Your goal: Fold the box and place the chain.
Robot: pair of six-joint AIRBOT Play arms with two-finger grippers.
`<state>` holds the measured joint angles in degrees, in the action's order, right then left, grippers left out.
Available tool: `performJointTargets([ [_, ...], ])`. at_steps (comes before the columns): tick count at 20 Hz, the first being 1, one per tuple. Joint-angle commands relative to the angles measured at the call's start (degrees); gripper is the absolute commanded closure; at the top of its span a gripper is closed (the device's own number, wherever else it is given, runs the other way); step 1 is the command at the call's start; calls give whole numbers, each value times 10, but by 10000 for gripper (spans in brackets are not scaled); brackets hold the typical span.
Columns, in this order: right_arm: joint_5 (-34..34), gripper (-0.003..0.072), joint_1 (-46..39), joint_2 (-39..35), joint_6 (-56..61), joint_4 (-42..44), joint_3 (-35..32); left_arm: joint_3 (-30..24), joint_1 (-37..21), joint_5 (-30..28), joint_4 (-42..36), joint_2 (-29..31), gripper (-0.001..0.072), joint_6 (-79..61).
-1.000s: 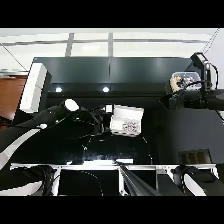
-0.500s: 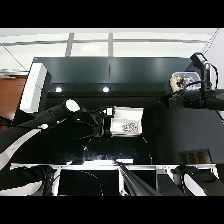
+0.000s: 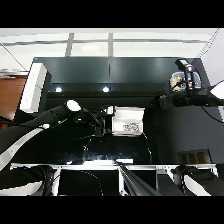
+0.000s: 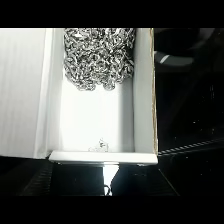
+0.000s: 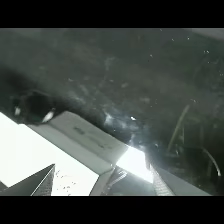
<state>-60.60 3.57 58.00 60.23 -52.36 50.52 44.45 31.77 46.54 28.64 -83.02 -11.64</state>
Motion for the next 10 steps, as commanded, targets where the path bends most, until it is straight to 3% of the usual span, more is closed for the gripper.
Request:
performJointTargets([
  [1, 35, -28, 9, 53, -38, 56, 0, 0, 0, 0, -2, 0, 111, 0],
  [4, 40, -27, 57, 94, -72, 58, 0, 0, 0, 0, -2, 0, 110, 0],
  [6, 34, -27, 89, 99, -172, 53, 1, 0, 0, 0, -2, 0, 111, 0],
  [8, -16, -27, 97, 94, -306, 53, 1, 0, 0, 0, -2, 0, 111, 0],
  [10, -70, -26, 93, 82, -336, 40, 2, 0, 0, 0, -2, 0, 110, 0],
])
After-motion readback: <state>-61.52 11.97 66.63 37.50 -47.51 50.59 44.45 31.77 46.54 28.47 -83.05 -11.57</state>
